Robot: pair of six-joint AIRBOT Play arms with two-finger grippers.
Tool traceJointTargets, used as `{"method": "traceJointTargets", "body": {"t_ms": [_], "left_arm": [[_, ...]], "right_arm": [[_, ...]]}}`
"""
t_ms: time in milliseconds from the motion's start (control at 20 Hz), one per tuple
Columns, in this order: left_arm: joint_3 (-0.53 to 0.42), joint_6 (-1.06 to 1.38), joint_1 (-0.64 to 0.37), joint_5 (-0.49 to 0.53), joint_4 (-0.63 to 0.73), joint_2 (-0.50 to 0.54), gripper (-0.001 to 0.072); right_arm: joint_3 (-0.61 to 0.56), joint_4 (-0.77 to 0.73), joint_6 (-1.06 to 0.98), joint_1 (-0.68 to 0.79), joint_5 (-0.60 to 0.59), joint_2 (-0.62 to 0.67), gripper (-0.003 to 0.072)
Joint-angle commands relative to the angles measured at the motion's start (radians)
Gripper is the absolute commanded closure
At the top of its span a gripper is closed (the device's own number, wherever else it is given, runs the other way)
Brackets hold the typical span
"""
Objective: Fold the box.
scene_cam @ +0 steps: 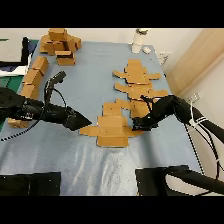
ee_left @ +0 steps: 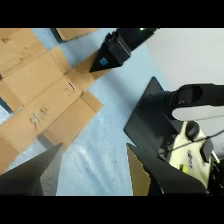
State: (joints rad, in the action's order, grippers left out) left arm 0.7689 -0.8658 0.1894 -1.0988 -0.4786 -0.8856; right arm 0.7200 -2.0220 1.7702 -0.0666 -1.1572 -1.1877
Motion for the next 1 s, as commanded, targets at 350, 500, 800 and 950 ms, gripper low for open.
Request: {"method": "traceJointTargets", "body": {"t_ms": [350, 500, 800, 950], "left_arm": [[0.001, -0.103, 0.0, -0.032, -0.003, -0.001, 0.012], [0.001, -0.141, -0.015, -0.008, -0.129, -0.013, 0.012], [-0.029, -0.195, -0.133, -0.002, -0.383, -0.024, 0.0107], [-0.054, -0.135, -0.183, -0.04, -0.382, -0.08, 0.0107]], "right_arm": [[-0.003, -0.207, 0.236, -0.026, -0.032, -0.062, 0.0683], [-0.005, -0.245, 0.309, -0.094, -0.014, -0.056, 0.0684], [-0.103, -0.242, 0.332, -0.258, 0.217, 0.088, 0.0684], [-0.157, -0.241, 0.307, -0.314, 0.271, 0.151, 0.0684]]}}
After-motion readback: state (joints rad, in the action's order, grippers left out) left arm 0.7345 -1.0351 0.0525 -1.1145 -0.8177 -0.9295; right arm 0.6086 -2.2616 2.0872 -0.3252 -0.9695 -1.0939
